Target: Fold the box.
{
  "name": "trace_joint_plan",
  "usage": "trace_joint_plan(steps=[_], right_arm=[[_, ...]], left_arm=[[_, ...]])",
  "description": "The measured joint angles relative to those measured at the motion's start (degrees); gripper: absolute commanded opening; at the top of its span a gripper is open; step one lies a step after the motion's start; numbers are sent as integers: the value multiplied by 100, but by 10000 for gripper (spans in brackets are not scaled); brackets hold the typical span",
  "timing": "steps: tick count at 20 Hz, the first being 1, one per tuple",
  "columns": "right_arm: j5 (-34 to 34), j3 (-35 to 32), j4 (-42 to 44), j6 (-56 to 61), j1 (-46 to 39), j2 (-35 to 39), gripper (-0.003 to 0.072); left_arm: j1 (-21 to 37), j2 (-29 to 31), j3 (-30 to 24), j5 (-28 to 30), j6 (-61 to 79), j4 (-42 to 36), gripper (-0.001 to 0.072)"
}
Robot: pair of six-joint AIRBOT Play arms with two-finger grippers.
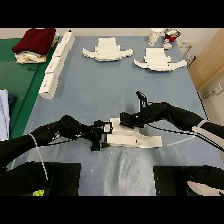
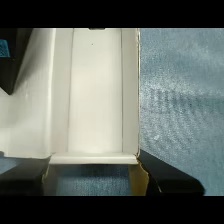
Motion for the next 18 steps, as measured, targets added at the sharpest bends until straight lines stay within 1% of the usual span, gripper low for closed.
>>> trace_joint_plan(steps=[4,6,9,10,12,13,15,18], right_arm=[[-81,0,-168,-516,4,726,9],[-326,0,-448,-758,7,1185,9],[-1196,-24,-1064,-1316,105,1832,11],[-1528,-66,-1217,-1539,184,2020,37],[-2127,-225,-1478,-2013,396,2380,362],[-2319,-323,-1600,-2197,503,2516,464],[-2590,-533,-1971,-2481,654,2710,594],[-2695,-793,-2669,-3003,761,2841,599]], left_arm=[[0,0,0,2,0,0,464],[0,0,0,2,0,0,464],[2,0,0,2,0,-2,465],[2,0,0,2,0,-2,465],[0,0,0,4,0,-2,465],[0,0,0,7,0,-2,464],[0,0,0,7,-2,-2,464],[0,0,0,9,-2,-2,465]])
